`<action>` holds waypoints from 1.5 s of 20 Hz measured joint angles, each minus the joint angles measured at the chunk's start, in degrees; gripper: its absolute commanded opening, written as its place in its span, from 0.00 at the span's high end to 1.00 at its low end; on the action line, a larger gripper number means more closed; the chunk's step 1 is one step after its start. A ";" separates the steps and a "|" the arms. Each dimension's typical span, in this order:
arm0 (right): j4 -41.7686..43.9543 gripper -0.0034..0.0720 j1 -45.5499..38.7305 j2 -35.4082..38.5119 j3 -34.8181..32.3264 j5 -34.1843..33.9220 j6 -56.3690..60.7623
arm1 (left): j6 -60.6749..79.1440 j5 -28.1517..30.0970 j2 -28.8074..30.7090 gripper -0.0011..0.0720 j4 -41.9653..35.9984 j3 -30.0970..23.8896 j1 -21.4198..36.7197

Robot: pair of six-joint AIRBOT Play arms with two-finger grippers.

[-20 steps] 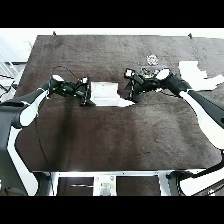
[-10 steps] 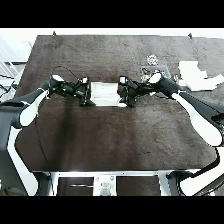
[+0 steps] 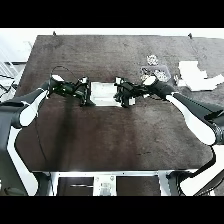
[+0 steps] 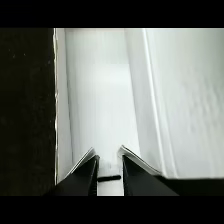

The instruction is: Fold the box and place the chain.

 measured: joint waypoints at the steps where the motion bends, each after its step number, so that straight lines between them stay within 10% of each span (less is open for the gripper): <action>1: 0.63 0.55 0.26 -0.33 0.00 -0.35 -0.48 | 0.02 0.00 0.00 0.33 0.00 0.00 0.00; 3: 1.86 0.36 0.55 -1.05 0.00 -1.25 -1.53 | 0.00 0.02 0.00 0.33 -0.02 0.00 0.00; 8: 3.91 0.25 0.74 -2.10 0.02 -2.01 -3.04 | -0.04 0.07 0.00 0.33 -0.02 0.00 0.00; 15: 0.87 0.94 0.07 -0.79 0.00 -1.60 -0.57 | -0.09 0.20 0.00 0.33 -0.11 0.00 -0.02; 30: -16.48 0.94 -9.38 13.00 -0.55 5.29 45.53 | -0.09 0.13 -0.02 0.33 -0.09 0.00 -0.02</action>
